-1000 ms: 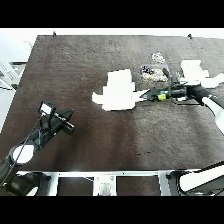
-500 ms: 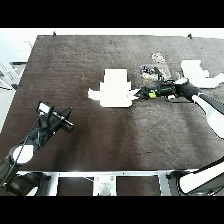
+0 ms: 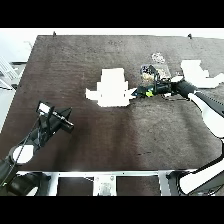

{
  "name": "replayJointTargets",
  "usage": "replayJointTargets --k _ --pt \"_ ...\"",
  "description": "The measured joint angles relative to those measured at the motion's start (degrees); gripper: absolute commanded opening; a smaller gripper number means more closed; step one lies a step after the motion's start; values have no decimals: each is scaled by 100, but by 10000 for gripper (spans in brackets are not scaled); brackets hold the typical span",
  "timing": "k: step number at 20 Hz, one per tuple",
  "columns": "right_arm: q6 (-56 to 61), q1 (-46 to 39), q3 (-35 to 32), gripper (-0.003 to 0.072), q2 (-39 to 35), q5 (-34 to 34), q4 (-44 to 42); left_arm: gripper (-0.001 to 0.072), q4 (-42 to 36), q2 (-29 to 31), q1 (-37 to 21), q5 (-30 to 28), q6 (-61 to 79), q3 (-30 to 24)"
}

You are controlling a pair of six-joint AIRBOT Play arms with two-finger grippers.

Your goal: Fold the box and place the chain.

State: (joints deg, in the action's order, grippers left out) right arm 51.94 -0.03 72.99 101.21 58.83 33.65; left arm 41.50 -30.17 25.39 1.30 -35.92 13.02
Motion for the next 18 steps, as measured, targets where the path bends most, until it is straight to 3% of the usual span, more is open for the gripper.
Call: replayJointTargets --k 1,5,9,13,18 --pt "2 9 7 4 0 2 20 457 0 0 0 11 2 0" --pt "4 24 17 4 0 2 42 458 7 0 0 -7 26 24" --pt "4 31 20 4 0 0 66 459 22 -17 -166 44 24 400" --pt "4 33 20 4 0 -4 87 459 28 -389 -962 627 -101 1215" --pt "4 33 20 4 0 -9 92 457 24 -1764 -1974 1985 -155 2706"
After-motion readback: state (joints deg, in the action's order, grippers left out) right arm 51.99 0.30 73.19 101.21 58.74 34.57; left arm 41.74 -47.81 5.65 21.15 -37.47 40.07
